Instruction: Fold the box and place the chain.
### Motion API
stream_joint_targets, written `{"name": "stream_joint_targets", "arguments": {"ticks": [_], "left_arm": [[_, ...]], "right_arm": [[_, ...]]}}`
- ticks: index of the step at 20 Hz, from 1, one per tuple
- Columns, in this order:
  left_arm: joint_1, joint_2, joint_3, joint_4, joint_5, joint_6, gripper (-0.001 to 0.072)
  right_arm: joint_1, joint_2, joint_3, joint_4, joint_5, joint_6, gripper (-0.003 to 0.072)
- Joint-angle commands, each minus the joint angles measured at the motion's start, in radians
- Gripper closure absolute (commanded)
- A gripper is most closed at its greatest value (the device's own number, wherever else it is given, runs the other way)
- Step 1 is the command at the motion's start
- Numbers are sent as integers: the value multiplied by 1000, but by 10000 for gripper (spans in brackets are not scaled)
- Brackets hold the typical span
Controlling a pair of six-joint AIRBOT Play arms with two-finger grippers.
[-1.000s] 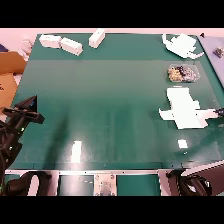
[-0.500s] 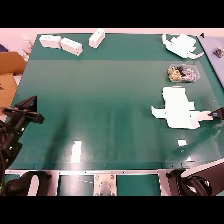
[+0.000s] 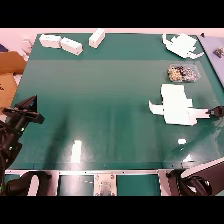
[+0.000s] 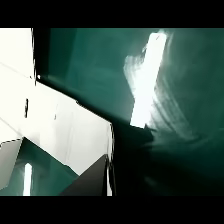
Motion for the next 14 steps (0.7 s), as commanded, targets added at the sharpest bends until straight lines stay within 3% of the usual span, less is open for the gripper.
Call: {"name": "stream_joint_targets", "arguments": {"ticks": [1,4,8,11,14], "left_arm": [[0,1,1,0,0,0,688],[0,1,1,0,0,0,688],[0,1,1,0,0,0,688],[0,1,1,0,0,0,688],[0,1,1,0,0,0,688]], "right_arm": [[21,75,3,166,32,34,676],[61,142,3,181,33,114,677],[145,208,-14,307,34,208,678],[222,270,-95,485,33,212,679],[319,339,-213,491,32,173,679]]}}
